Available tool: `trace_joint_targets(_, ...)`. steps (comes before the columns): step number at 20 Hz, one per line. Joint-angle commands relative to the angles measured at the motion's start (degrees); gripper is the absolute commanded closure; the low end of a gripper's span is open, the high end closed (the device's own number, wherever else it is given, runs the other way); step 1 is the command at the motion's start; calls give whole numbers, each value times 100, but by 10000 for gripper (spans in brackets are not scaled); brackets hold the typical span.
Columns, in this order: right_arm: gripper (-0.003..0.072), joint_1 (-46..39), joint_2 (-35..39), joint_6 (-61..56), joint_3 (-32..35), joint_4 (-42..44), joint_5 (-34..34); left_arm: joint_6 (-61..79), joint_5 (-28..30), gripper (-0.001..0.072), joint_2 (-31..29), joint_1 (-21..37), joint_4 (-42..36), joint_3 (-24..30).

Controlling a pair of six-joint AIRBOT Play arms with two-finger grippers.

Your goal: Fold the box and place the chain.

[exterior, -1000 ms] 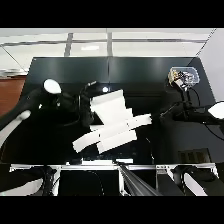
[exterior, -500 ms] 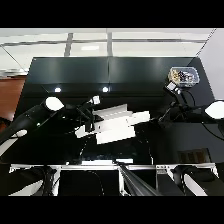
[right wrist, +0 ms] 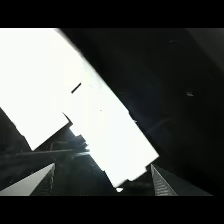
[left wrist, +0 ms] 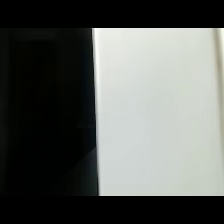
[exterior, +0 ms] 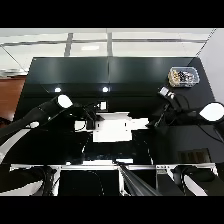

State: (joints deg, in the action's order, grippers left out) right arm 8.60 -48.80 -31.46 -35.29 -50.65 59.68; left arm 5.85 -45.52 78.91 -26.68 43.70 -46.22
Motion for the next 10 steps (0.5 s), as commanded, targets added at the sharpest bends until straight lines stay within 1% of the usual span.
trace_joint_targets(1, -18, 417, 2, 957, 411, 31, -485, 39, 52, 684, 136, -24, 42, -24)
trace_joint_targets(2, -19, 588, 2, 1158, 588, 87, -719, 39, 50, 684, 144, -24, 42, -24)
trace_joint_targets(7, -18, 1449, 0, 1357, 1200, 175, -1644, 37, 48, 683, 149, -22, 39, -17)
trace_joint_targets(10, -18, 1864, -7, 1484, 1362, 175, -1991, 37, -37, 683, 208, -22, 61, -17)
